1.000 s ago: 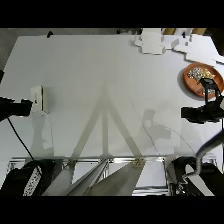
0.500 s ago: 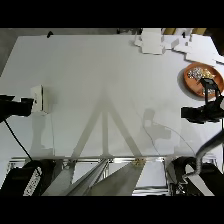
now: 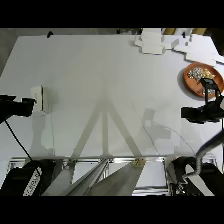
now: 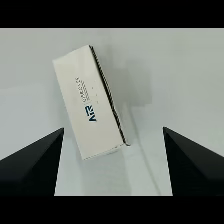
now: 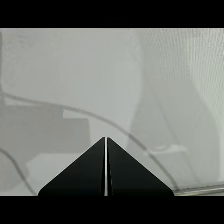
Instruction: Fold the box and place the chain.
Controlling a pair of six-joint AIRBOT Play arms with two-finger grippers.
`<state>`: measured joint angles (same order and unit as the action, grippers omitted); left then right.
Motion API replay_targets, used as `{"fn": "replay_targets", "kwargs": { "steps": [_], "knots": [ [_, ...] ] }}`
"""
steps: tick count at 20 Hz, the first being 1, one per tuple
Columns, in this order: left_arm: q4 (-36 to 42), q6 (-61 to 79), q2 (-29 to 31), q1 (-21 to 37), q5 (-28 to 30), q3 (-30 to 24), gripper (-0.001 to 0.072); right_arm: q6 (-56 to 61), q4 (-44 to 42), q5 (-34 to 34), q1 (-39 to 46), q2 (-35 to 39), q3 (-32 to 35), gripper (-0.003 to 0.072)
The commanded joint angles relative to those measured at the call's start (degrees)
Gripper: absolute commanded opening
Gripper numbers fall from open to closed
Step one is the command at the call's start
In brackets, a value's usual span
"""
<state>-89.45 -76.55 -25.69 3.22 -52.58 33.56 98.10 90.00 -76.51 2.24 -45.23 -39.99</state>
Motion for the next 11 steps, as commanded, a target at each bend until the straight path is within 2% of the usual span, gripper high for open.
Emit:
{"fn": "replay_targets", "kwargs": {
  "steps": [1, 11],
  "knots": [
    [0.0, 0.0, 0.0, 0.0, 0.1, 0.0, 0.0701, 0.0, 0.0, 0.0, 0.0, 0.0, -0.1, 0.0020],
    [0.0, 0.0, 0.0, 0.0, -0.5, 0.0, 0.0701, 0.0, 0.0, 0.0, 0.0, 0.0, -0.1, 0.0020]
  ]
}}
